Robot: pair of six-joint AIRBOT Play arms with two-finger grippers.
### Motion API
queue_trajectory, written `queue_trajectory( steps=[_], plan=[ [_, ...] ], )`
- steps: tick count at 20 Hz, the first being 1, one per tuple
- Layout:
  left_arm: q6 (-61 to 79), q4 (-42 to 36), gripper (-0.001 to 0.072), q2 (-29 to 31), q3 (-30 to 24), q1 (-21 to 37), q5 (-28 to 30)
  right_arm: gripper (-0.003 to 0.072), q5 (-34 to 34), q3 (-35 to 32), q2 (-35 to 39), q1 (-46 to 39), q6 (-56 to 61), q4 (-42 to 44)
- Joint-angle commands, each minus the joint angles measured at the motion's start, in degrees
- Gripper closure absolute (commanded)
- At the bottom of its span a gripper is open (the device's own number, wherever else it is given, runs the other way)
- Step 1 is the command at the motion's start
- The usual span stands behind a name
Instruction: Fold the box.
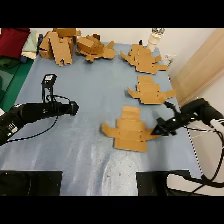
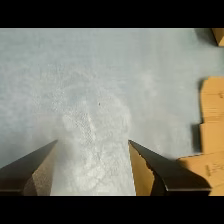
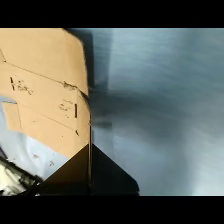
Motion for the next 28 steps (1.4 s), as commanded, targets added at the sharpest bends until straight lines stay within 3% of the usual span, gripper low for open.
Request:
queue_trajectory(
  steps=[1, 4, 6, 8, 14, 20, 28],
  plan=[
    [-4.37, -0.55, 0.0054, 0.02, -0.02, 0.83, -5.05, 0.0683, 15.23, -2.89, 2.51, 15.41, 1.42, 3.10],
    [-7.80, -0.59, 0.0053, -0.57, 0.13, 4.17, -8.48, 0.0683, 33.55, -3.54, 3.13, 29.99, 1.42, 4.15],
    [-7.72, -0.57, 0.0053, -2.19, 1.33, 7.67, -13.90, 0.0683, 43.19, -3.32, 3.32, 37.24, 1.42, 4.22],
    [-6.10, -0.85, 0.0053, -4.13, 3.30, 11.13, -18.58, 0.0683, 48.00, -3.32, 4.94, 42.05, 0.92, 3.74],
    [10.99, -16.13, 0.0053, -12.52, 10.03, 14.75, -20.83, 0.0683, 47.98, -5.57, 14.10, 48.63, 5.40, -8.81],
    [25.83, -30.84, 0.0053, -24.48, 15.96, 14.75, -27.65, 0.0683, 44.50, -8.09, 17.05, 48.65, 6.80, -9.27],
    [25.73, -29.57, 0.0053, -25.31, 17.84, 19.23, -29.68, 0.0683, 44.04, -8.09, 17.05, 48.70, 6.82, -9.29]
  ],
)
